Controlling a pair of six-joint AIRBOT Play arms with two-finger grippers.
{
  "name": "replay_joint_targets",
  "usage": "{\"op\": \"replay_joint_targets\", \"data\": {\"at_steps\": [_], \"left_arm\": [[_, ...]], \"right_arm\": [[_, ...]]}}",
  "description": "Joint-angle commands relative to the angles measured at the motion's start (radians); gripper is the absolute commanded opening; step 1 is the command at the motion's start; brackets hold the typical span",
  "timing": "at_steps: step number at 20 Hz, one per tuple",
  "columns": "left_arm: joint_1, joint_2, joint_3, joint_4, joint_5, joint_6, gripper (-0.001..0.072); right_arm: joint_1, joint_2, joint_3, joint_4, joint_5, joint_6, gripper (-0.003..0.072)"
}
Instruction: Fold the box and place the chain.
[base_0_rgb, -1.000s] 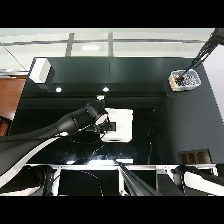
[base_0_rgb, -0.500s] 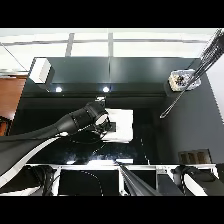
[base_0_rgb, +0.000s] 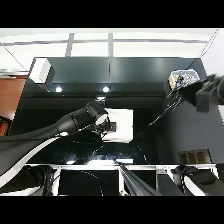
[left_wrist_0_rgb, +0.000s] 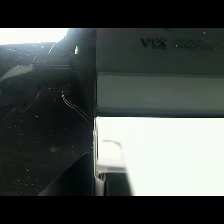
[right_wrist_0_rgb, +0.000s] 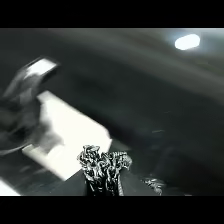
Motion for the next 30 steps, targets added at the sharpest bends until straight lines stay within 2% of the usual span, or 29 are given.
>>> {"op": "replay_joint_targets", "data": {"at_steps": [1, 5, 9, 12, 17, 21, 27, 30], "left_arm": [[0.0, 0.0, 0.0, 0.003, 0.007, 0.0, 0.0027], [-0.001, 0.0, 0.0, 0.003, 0.006, 0.0, 0.0027], [-0.001, 0.0, 0.0, 0.003, 0.011, 0.0, 0.0027], [-0.001, 0.0, 0.0, 0.003, 0.021, 0.0, 0.0026], [-0.001, 0.0, 0.0, 0.003, 0.021, 0.0, 0.0027], [0.0, 0.0, 0.0, 0.003, 0.022, 0.0, 0.0027], [0.0, 0.0, 0.0, 0.003, 0.029, 0.0, 0.0026], [0.0, 0.0, 0.0, 0.004, 0.03, 0.0, 0.0027]], "right_arm": [[0.009, -0.014, -0.048, 0.214, 0.011, -0.077, 0.0001], [0.009, -0.03, -0.048, 0.352, -0.041, -0.088, 0.0002], [0.009, -0.04, -0.048, 0.558, -0.097, -0.089, 0.0003], [0.009, -0.044, -0.048, 0.604, -0.13, -0.088, 0.0003], [0.01, -0.066, -0.048, 0.583, -0.141, -0.087, 0.0003], [0.053, -0.121, -0.066, 0.477, -0.115, -0.064, 0.0003], [0.123, -0.153, -0.209, 0.325, -0.148, -0.045, 0.0003], [0.13, -0.155, -0.314, 0.308, -0.184, -0.047, 0.0004]]}}
